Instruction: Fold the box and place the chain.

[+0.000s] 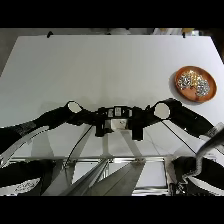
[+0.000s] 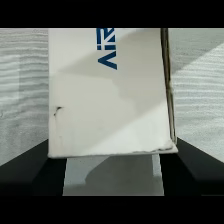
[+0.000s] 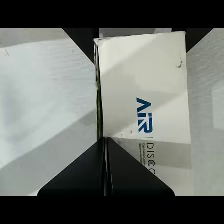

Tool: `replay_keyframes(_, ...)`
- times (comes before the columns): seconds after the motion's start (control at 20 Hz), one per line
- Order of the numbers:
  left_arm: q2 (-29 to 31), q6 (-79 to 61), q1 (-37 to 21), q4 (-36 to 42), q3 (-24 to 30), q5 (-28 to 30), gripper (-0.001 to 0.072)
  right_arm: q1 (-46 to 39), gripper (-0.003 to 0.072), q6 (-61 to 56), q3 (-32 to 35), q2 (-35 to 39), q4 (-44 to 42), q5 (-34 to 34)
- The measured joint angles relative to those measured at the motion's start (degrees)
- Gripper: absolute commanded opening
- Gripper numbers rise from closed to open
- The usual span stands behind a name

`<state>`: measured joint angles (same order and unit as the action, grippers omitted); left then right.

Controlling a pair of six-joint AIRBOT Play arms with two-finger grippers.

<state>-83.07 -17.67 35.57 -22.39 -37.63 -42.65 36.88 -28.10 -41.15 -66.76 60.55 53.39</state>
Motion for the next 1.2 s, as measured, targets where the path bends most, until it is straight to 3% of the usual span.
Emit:
replay_keyframes(0.25,0.00,0.20,0.00,0.13,0.00,0.00,0.0271,0.02,0.0018,-2.19,0.20,1.60,1.25,-0.13)
replay_keyframes(0.5,0.00,0.17,0.00,0.13,0.00,-0.02,0.0271,-5.33,0.0017,-12.07,0.11,8.72,3.85,1.70)
replay_keyframes(0.8,0.00,0.11,0.00,0.11,0.00,-0.02,0.0271,-21.18,0.0017,-38.80,0.39,14.64,12.37,16.48)
replay_keyframes(1.2,0.00,0.09,0.00,0.09,0.00,-0.02,0.0272,-28.57,0.0018,-54.62,5.55,15.65,27.32,23.17)
